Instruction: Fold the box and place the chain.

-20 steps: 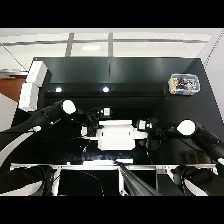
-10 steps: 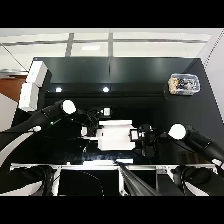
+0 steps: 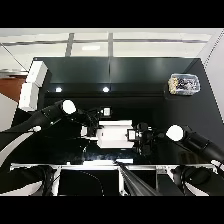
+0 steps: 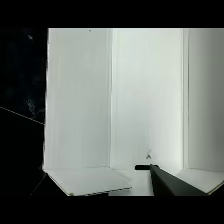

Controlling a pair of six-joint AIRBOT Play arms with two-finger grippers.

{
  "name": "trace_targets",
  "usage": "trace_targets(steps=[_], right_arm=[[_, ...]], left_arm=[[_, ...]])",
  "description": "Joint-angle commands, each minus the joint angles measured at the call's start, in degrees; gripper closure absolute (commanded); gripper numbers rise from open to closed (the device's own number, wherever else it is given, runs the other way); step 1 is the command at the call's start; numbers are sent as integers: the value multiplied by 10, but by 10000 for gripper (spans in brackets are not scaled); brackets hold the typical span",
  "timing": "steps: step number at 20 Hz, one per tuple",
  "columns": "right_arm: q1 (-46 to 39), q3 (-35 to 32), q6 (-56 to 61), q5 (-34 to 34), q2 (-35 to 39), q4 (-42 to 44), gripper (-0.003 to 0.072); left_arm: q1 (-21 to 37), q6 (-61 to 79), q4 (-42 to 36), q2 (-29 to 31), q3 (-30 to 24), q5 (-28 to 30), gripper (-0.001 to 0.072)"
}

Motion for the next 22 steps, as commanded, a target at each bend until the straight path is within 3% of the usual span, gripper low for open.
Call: trace_targets(steps=[1, 10, 18, 22], right_arm=[[-3, 16, 30, 2, 3, 6, -14], [-48, 25, 70, -27, 30, 1, -14], [-49, 25, 63, -101, 28, 3, -14], [-49, 25, 12, -101, 8, 63, -14]], left_arm=[[0, 0, 0, 0, 0, 1, 679], [0, 0, 0, 0, 0, 2, 679], [0, 0, 0, 0, 0, 3, 679], [0, 0, 0, 0, 0, 3, 679]])
